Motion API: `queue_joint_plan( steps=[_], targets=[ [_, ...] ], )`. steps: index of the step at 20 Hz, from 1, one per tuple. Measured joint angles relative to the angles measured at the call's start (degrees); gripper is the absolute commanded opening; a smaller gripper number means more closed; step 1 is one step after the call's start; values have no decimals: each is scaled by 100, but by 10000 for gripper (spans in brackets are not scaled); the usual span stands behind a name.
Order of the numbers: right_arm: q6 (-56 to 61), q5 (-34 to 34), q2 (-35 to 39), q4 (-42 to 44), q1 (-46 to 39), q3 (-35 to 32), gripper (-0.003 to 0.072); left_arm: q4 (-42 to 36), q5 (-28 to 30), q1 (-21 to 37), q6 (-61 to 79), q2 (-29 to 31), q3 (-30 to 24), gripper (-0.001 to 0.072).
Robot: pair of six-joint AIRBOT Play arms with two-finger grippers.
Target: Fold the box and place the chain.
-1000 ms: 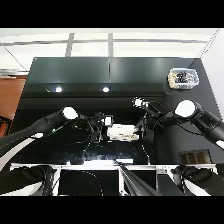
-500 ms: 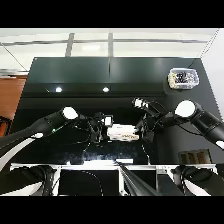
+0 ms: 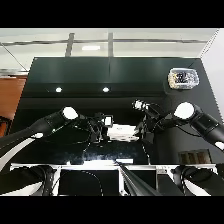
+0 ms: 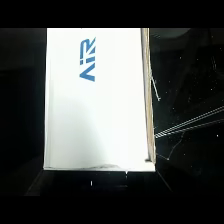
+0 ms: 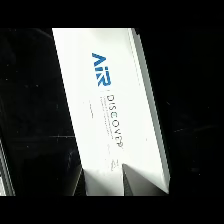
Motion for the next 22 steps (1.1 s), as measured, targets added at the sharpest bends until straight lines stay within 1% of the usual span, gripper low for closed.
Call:
queue_joint_plan(
  steps=[12, 22],
  targets=[
    [4, 9, -2, -26, 0, -24, 269, 0, 4, 0, -4, 0, 0, 467],
    [17, -127, -20, -125, 17, -98, 270, -2, 15, 0, 0, 0, 0, 467]
  ],
)
